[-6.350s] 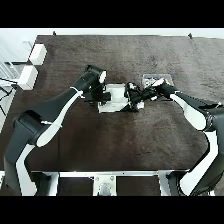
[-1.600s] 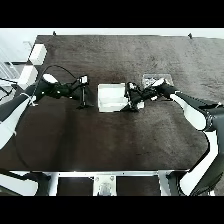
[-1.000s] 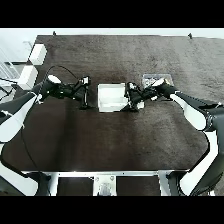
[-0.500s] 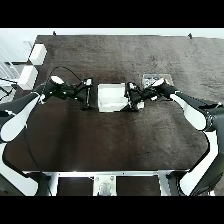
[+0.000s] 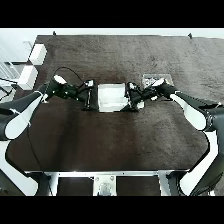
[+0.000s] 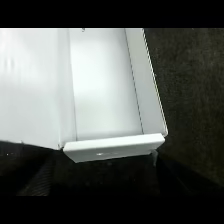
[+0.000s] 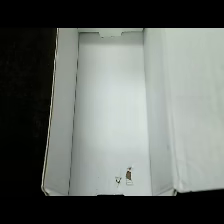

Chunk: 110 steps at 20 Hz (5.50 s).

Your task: Fold the box and place the chain.

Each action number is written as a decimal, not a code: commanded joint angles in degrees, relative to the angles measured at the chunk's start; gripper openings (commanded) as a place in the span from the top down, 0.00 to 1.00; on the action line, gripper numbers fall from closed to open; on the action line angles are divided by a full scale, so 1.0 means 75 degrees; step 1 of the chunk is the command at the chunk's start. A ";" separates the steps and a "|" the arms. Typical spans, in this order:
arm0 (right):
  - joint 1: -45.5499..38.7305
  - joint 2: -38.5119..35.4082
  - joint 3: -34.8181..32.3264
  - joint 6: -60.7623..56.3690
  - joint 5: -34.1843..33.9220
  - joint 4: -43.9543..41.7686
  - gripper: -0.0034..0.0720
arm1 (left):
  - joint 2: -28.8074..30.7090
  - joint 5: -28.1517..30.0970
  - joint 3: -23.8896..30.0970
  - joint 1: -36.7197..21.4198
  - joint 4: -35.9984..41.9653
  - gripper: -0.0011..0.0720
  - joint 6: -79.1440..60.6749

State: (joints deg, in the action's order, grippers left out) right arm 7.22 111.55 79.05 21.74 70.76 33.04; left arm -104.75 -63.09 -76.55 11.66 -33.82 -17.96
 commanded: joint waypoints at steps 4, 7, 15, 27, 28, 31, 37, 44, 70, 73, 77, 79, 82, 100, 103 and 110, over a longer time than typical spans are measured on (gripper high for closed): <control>0.0006 0.0000 0.0000 -0.0006 0.0000 0.0000 0.20 | -0.0038 -0.0032 -0.0029 0.0012 -0.0140 0.01 0.0044; 0.0006 0.0000 0.0000 -0.0006 0.0000 0.0000 0.20 | -0.0052 -0.0058 -0.0029 0.0012 -0.0009 0.01 -0.0017; 0.0006 0.0000 0.0000 -0.0003 0.0003 0.0000 0.20 | -0.0283 0.0280 -0.0047 0.0219 0.0210 0.01 -0.0187; 0.0006 0.0000 0.0000 -0.0003 0.0000 0.0000 0.20 | -0.0857 -0.0085 -0.0801 0.0219 0.0227 0.01 0.0015; 0.0006 0.0000 0.0000 -0.0003 0.0000 0.0000 0.20 | -0.0863 -0.0073 -0.0801 0.0219 0.0254 0.01 0.0015; 0.0006 0.0000 0.0000 -0.0006 0.0000 0.0000 0.20 | -0.0863 -0.0076 -0.0801 0.0219 0.0458 0.01 -0.0073; 0.0006 0.0000 0.0000 -0.0003 0.0000 0.0000 0.20 | -0.0956 0.0035 -0.0801 0.0219 0.0568 0.01 -0.0233; 0.0006 0.0000 0.0000 -0.0006 0.0000 0.0000 0.20 | -0.1023 -0.0125 -0.0810 0.0219 0.0580 0.01 -0.0213; 0.0006 0.0000 0.0000 -0.0003 0.0000 0.0000 0.20 | -0.1058 -0.0052 -0.0892 0.0306 0.0583 0.01 -0.0125; 0.0006 0.0000 0.0000 -0.0003 0.0000 0.0000 0.20 | -0.1064 0.0131 -0.1026 0.0306 0.0408 0.01 -0.0108; 0.0006 0.0000 0.0000 -0.0003 0.0000 0.0000 0.20 | -0.1072 0.0152 -0.1046 0.0303 0.0350 0.02 -0.0003; 0.0006 0.0000 0.0000 -0.0003 0.0000 0.0000 0.20 | -0.1078 0.0143 -0.1049 0.0303 0.0350 0.02 0.0000; 0.0006 0.0000 0.0000 -0.0003 0.0000 0.0000 0.20 | -0.1081 0.0111 -0.1046 0.0306 0.0338 0.02 0.0073; 0.0006 0.0000 0.0000 -0.0003 0.0000 0.0000 0.20 | -0.1443 -0.0443 -0.1676 0.0306 0.0108 0.02 0.0052; 0.0006 0.0000 0.0000 -0.0006 0.0000 0.0000 0.20 | -0.1454 -0.0463 -0.1673 0.0306 0.0163 0.02 0.0050; 0.0006 0.0000 0.0000 -0.0006 0.0000 0.0000 0.20 | -0.1559 -0.0656 -0.1676 0.0256 0.0533 0.02 0.0044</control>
State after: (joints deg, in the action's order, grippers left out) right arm 7.22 111.55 79.07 21.74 70.81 33.08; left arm -116.36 -67.61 -89.06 13.72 -30.65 -17.63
